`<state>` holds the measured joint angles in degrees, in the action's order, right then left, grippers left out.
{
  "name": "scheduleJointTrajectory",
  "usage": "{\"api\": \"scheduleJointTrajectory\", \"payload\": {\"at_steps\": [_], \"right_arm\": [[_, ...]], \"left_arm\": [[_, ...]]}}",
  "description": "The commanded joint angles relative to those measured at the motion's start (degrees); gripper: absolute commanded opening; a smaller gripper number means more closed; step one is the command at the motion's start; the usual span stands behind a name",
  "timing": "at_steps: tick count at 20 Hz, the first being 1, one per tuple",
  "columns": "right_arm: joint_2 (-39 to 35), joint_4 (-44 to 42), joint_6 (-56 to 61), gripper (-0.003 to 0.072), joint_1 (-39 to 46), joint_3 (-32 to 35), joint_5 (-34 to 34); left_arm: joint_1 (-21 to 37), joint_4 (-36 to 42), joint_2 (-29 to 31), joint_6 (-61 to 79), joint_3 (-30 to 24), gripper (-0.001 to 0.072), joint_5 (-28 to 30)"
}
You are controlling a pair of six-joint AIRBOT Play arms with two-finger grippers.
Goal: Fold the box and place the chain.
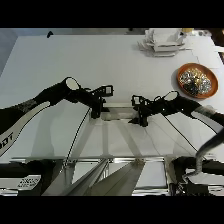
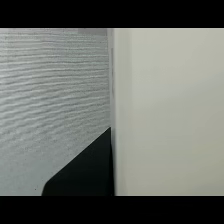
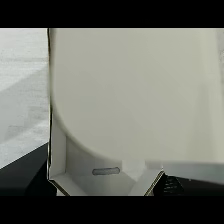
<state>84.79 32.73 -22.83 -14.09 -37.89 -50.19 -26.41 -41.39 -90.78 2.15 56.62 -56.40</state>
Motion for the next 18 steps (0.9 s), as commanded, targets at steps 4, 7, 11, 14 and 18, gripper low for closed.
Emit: {"api": "scheduleJointTrajectory", "payload": {"at_steps": [4,7,11,14,18], "right_arm": [[0.0,0.0,0.0,0.0341,0.0,0.0,0.1],[0.0,0.0,0.0,0.0341,0.0,0.0,0.0],[0.0,0.0,0.0,0.0341,0.0,0.0,0.0],[0.0,0.0,0.0,0.0341,0.0,0.0,0.1],[0.0,0.0,0.0,0.0341,0.0,0.0,0.0]], "left_arm": [[-0.1,1.1,0.0,0.0,0.0,0.0015,-1.0],[-0.1,-0.1,1.0,-0.1,0.0,0.0126,-3.1],[-0.1,-5.8,4.9,-1.5,0.0,0.0400,-6.4],[-0.1,-14.9,8.6,-12.7,0.0,0.0456,-7.6],[-0.1,-22.1,15.9,-24.9,0.0,0.0007,-12.0]]}}
